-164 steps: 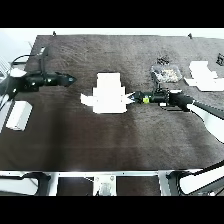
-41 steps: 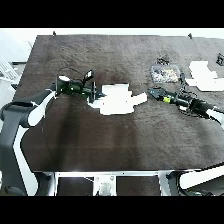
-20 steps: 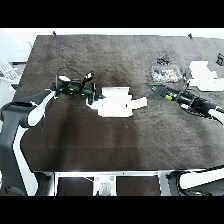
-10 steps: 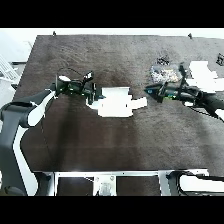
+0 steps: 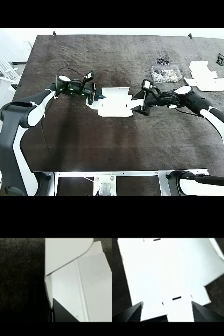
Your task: Fold the box and place the chain.
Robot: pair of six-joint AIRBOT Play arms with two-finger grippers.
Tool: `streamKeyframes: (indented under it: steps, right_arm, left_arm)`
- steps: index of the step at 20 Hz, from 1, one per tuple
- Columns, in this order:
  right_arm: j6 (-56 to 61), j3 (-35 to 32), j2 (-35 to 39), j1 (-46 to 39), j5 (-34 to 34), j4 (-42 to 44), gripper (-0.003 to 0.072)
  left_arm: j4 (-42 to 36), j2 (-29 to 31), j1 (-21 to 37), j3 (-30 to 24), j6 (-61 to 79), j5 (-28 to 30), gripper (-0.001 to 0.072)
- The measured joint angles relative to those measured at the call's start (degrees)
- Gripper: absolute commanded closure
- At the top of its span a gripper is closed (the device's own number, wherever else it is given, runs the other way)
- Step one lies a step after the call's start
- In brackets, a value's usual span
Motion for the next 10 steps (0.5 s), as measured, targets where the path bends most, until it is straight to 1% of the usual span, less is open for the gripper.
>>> streamKeyframes:
  steps: [5, 10]
  right_arm:
    - [-2.58, -0.66, -0.59, 1.77, -0.17, -2.67, -0.0016]
    - [-4.46, -2.29, -1.29, 2.4, 0.11, -2.75, -0.0016]
  left_arm:
    - [-0.02, 0.0, 0.0, 0.0, 0.02, 0.0, 0.0688]
    - [-0.02, 0.0, 0.0, 0.0, 0.02, 0.0, 0.0688]
